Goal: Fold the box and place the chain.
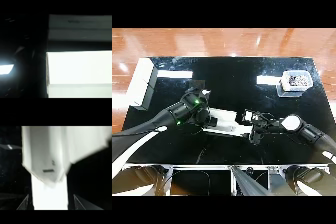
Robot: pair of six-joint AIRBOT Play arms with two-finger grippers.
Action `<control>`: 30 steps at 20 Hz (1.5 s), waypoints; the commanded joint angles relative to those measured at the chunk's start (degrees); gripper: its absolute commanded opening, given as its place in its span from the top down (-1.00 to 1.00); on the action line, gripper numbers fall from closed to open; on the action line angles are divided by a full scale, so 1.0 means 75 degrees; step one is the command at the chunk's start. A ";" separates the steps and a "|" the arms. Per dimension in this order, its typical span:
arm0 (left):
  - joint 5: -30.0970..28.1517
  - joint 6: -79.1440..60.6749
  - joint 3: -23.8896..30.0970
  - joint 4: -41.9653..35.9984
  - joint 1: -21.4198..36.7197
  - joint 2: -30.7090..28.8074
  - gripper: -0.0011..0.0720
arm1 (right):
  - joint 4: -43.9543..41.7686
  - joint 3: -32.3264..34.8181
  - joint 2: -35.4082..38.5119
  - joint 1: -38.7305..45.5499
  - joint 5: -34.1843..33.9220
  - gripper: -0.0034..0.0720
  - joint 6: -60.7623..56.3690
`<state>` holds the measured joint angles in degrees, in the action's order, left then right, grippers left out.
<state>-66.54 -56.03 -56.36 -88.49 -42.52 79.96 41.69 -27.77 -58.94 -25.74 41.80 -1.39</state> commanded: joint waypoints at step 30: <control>0.1075 0.0160 0.0953 -0.0530 0.0143 -0.0289 0.91 | -0.1702 -0.0265 -0.0994 -0.1253 -0.1303 0.25 0.1454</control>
<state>-58.08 -54.70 -49.23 -92.47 -41.50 77.78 30.37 -29.19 -66.24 -35.09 30.83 8.82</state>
